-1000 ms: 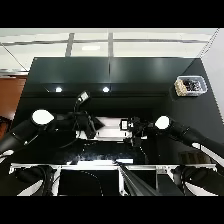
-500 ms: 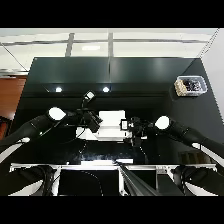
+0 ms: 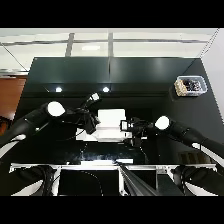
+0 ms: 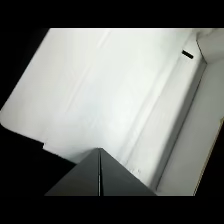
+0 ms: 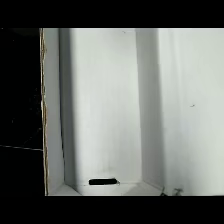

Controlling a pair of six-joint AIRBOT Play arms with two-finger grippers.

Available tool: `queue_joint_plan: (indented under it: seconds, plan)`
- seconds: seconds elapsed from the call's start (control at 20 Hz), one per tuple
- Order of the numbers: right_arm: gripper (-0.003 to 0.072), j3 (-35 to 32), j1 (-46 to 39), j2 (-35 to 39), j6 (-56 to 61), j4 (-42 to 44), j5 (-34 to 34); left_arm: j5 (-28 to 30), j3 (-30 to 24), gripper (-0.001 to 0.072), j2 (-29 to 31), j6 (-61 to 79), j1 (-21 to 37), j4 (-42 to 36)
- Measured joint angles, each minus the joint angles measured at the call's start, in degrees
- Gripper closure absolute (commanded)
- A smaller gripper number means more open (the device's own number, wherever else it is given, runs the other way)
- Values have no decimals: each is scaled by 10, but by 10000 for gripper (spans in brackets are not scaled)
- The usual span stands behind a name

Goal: Fold the box and place the chain.

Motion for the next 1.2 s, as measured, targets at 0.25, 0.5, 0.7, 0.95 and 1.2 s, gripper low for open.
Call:
queue_joint_plan:
  seconds: [0.25, 0.5, 0.7, 0.95, 1.2]
  plan:
    - [558, 0, 0, 0, 1, 0, 0, -34, -56, 462, 106, 20, 40, 40]
    - [557, 0, 0, 0, 2, 0, -1, -25, -131, 23, 135, 168, 22, 49]
    - [558, 0, 0, 0, 2, 0, -1, 37, -152, 31, 111, 221, -4, 39]
    - [557, 0, 0, 0, 2, 0, -1, 85, -158, 332, 84, 241, -25, -22]
    - [557, 0, 0, 0, 2, 0, -1, 94, -160, 511, 77, 246, -40, -58]
